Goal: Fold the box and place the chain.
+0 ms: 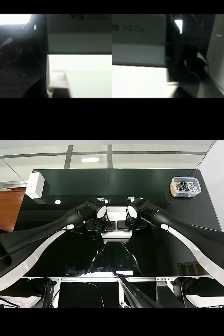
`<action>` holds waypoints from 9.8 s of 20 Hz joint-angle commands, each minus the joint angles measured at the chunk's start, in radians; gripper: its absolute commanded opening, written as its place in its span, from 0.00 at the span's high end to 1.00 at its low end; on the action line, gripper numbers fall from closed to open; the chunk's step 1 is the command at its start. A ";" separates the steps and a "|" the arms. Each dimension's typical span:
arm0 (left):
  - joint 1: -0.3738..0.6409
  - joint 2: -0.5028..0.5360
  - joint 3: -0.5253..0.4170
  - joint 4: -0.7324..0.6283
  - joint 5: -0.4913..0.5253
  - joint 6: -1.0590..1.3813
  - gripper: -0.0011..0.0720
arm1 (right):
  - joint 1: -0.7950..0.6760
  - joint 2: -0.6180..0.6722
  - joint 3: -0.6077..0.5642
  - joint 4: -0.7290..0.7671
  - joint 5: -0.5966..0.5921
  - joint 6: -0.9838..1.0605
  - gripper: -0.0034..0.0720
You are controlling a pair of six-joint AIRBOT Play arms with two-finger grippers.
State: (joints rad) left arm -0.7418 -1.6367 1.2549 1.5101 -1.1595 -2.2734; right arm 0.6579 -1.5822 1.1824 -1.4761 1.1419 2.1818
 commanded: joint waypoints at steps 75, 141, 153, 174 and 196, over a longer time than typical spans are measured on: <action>0.000 -0.001 0.000 -0.004 -0.001 -0.001 0.95 | -0.816 0.245 0.868 0.144 0.151 -0.655 0.94; 0.000 -0.001 0.000 -0.003 0.000 -0.001 0.95 | -0.494 0.388 -0.261 0.584 -0.050 -0.812 0.59; -0.019 0.148 0.028 0.061 -0.037 0.163 0.11 | -0.545 0.389 -0.261 0.584 0.019 -0.850 0.59; 0.443 0.477 -0.658 -0.969 0.299 2.557 0.00 | -0.545 0.389 -0.261 0.585 0.016 -0.816 0.59; 0.377 0.225 -0.509 -0.976 0.319 2.554 0.01 | -0.525 0.389 -0.261 0.585 -0.026 -0.806 0.59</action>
State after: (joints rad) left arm -0.3534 -1.4059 0.7387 0.5377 -0.8413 0.2813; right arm 0.1322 -1.1934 0.9211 -0.8898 1.1191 1.3766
